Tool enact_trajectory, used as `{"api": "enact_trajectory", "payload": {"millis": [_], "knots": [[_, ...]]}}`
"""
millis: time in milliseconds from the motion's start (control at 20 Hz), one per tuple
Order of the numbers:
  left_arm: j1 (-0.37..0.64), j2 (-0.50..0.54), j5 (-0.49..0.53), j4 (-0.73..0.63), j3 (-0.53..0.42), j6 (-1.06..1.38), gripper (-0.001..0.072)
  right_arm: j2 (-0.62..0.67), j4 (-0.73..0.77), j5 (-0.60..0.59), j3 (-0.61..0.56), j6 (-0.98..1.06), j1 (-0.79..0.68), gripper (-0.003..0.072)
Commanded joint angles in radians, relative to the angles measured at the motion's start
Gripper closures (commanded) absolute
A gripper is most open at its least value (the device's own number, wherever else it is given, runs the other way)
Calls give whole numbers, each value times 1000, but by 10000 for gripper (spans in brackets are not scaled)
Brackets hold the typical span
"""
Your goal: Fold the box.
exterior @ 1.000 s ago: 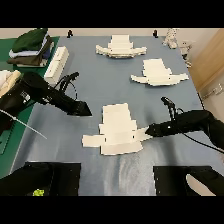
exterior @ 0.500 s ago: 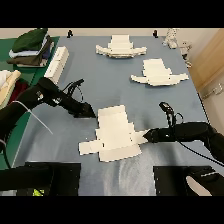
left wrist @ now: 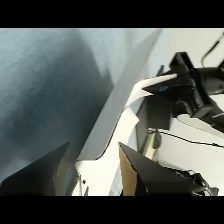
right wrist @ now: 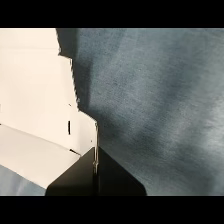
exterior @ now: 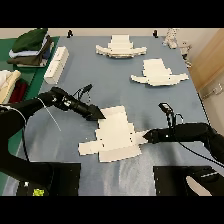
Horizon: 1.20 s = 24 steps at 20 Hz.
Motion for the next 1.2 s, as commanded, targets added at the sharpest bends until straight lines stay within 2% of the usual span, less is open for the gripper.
{"api": "enact_trajectory", "payload": {"millis": [0, 50, 100, 150, 200, 450, 500, 550, 800, 900, 950, 1000, 1050, 1150], "knots": [[-37, -38, -46, -38, 6, 95, 273, 1, 0, -1, -1, 5, 1, 687], [-54, -38, -46, -14, 13, 96, 273, 1, 0, -1, -1, 9, 1, 687], [-72, -38, -48, 16, 21, 95, 321, 1, 0, -1, -1, 9, 1, 687], [-82, -38, -52, 40, 28, 96, 459, 1, 0, -1, -1, 9, 1, 687], [-88, -38, -52, 53, 34, 97, 484, 1, -1, -1, -1, 9, 1, 687], [-90, -38, -53, 58, 42, 97, 487, 1, -4, -1, -1, 9, 1, 686], [-90, -38, -55, 58, 42, 97, 546, 1, -5, -1, -1, 9, 1, 686], [-90, -38, -70, 58, 42, 117, 692, 1, -8, -1, -1, 9, 1, 687], [-90, -38, -82, 57, 44, 134, 693, 1, -26, 0, 0, 8, 1, 679], [-90, -38, -76, 57, 44, 122, 693, 1, -77, 2, 4, 8, 1, 679], [-90, -38, -78, 50, 44, 123, 693, 1, -126, 5, 10, 8, 1, 606], [-90, -38, -74, 34, 44, 138, 693, 1, -194, 10, 19, 9, 1, 390], [-90, -36, -76, 24, 47, 185, 694, 1, -260, 11, 30, 22, 1, 332], [-90, -20, -77, 17, 54, 291, 695, 1, -429, 23, 66, 154, 1, 334]]}}
